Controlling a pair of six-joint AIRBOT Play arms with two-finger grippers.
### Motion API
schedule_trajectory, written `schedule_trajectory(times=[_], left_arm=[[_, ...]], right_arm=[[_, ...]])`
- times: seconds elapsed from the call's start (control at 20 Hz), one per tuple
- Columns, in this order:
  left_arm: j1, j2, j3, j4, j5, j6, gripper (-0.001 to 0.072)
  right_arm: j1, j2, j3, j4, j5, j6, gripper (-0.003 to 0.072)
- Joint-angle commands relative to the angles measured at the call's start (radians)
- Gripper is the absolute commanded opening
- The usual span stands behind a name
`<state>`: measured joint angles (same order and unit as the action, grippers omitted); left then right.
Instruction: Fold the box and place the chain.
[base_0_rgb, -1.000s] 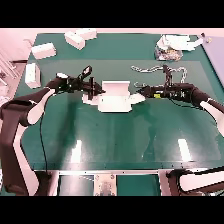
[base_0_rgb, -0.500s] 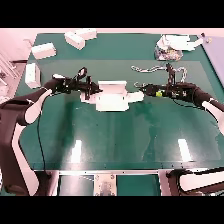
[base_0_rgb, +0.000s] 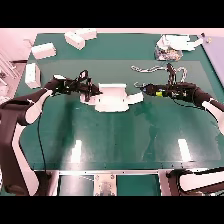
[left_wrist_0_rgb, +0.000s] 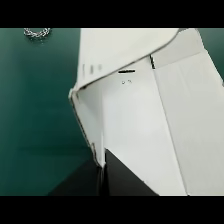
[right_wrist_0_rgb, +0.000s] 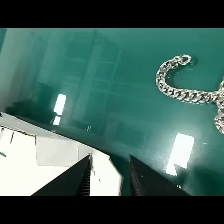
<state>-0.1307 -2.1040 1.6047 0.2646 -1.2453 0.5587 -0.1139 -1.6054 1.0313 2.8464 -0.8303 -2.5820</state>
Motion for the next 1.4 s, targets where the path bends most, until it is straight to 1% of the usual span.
schedule_trajectory(times=[0.0, 0.5, 0.65, 0.8, 0.9, 0.95, 1.05, 1.1, 1.15, 1.2, 1.25, 1.35], left_arm=[[-0.001, -0.001, 0.000, 0.023, 0.012, 0.000, 0.0016], [0.000, -0.001, 0.000, 0.035, 0.031, 0.000, 0.0020], [0.000, -0.001, 0.000, 0.035, 0.031, 0.000, 0.0021], [0.000, -0.001, 0.000, 0.035, 0.031, 0.000, 0.0021], [0.000, -0.001, 0.000, 0.035, 0.031, 0.000, 0.0020], [0.000, -0.001, 0.000, 0.035, 0.031, 0.000, 0.0021], [0.000, -0.001, 0.000, 0.035, 0.031, 0.000, 0.0020], [0.000, -0.001, 0.000, 0.035, 0.031, 0.000, 0.0020], [0.000, -0.001, 0.000, 0.035, 0.031, 0.000, 0.0021], [0.000, -0.001, 0.000, 0.035, 0.031, 0.000, 0.0020], [0.000, -0.001, 0.000, 0.035, 0.031, 0.000, 0.0020], [0.000, -0.001, 0.000, 0.035, 0.033, 0.000, 0.0020]], right_arm=[[0.000, 0.000, 0.001, -0.001, 0.001, 0.000, 0.0301], [0.000, 0.003, 0.001, 0.000, 0.001, -0.006, 0.0293], [0.012, 0.037, -0.008, 0.000, 0.001, -0.047, 0.0280], [0.045, 0.125, -0.051, -0.001, -0.001, -0.073, 0.0278], [0.073, 0.222, -0.123, -0.001, 0.002, -0.072, 0.0276], [0.092, 0.273, -0.167, -0.001, 0.027, -0.088, 0.0276], [0.144, 0.369, -0.261, -0.012, 0.111, -0.218, 0.0276], [0.167, 0.399, -0.299, -0.013, 0.144, -0.306, 0.0285], [0.185, 0.409, -0.323, -0.013, 0.152, -0.394, 0.0386], [0.199, 0.406, -0.338, -0.031, 0.164, -0.415, 0.0522], [0.214, 0.399, -0.349, -0.067, 0.182, -0.415, 0.0546], [0.238, 0.383, -0.356, -0.154, 0.203, -0.415, 0.0547]])
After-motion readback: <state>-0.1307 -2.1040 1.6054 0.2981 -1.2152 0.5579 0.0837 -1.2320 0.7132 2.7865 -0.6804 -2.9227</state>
